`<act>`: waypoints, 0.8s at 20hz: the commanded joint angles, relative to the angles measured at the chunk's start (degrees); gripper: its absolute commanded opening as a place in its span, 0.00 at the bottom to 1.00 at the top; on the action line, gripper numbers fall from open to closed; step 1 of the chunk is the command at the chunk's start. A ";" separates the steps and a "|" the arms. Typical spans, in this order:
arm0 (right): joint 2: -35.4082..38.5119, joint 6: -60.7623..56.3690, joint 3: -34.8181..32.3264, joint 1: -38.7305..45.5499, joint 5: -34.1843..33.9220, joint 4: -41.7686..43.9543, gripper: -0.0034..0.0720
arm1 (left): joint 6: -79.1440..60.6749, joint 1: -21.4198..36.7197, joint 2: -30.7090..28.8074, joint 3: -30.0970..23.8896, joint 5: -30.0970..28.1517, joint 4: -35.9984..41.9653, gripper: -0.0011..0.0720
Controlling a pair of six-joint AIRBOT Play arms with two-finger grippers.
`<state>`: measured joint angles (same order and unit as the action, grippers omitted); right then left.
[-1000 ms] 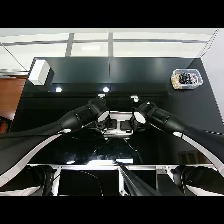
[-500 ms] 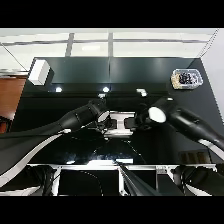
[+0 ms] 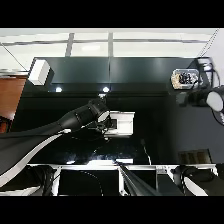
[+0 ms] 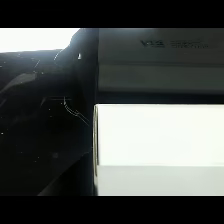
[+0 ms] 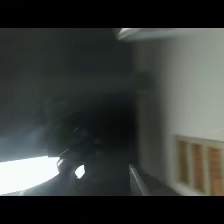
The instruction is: Fold the box and place the chain.
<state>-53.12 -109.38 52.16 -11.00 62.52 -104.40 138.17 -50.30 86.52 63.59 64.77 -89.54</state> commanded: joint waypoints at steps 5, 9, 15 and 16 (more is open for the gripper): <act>-25.66 15.80 13.25 22.97 -19.12 14.43 0.93 | 0.00 0.04 -0.04 0.04 -0.20 0.00 0.05; -45.38 15.74 36.26 23.12 -12.13 14.43 0.93 | 0.00 0.02 -0.04 0.04 -0.17 0.00 0.05; -58.58 15.72 48.02 23.12 -10.03 14.82 0.78 | 0.00 0.04 -0.04 0.04 -0.17 0.02 0.05; -59.21 15.74 48.02 23.12 -10.16 14.82 0.78 | 0.00 0.04 -0.04 0.04 -0.17 0.00 0.05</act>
